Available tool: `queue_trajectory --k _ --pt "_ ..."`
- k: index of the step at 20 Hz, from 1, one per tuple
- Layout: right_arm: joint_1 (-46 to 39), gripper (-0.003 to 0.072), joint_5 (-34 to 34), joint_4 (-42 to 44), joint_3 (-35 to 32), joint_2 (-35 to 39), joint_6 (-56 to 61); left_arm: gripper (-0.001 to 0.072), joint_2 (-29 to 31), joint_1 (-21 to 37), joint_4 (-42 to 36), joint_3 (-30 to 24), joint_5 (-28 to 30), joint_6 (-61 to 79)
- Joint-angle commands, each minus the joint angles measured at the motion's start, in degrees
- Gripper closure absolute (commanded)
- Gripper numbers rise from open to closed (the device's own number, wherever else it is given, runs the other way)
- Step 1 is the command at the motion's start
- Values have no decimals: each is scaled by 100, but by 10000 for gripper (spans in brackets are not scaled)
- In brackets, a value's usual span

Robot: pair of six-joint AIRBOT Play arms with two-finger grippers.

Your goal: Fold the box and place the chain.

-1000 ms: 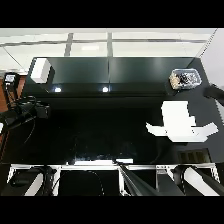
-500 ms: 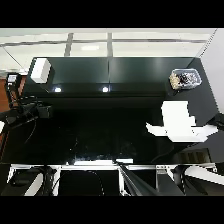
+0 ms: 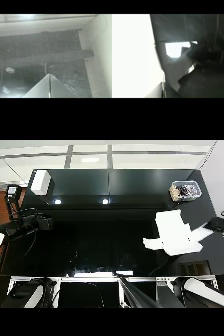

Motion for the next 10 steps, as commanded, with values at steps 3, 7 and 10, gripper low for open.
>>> queue_trajectory --k 3,7,10 --pt "1547 675 -651 1025 -835 1425 673 683 -4 -2 -256 -13 7 2" --pt "3086 675 -2634 2155 -2500 2638 1375 683 -173 -92 -540 -15 13 2" --pt "4616 674 -4446 3635 -3552 2935 1381 684 -511 -337 -841 -13 83 13"
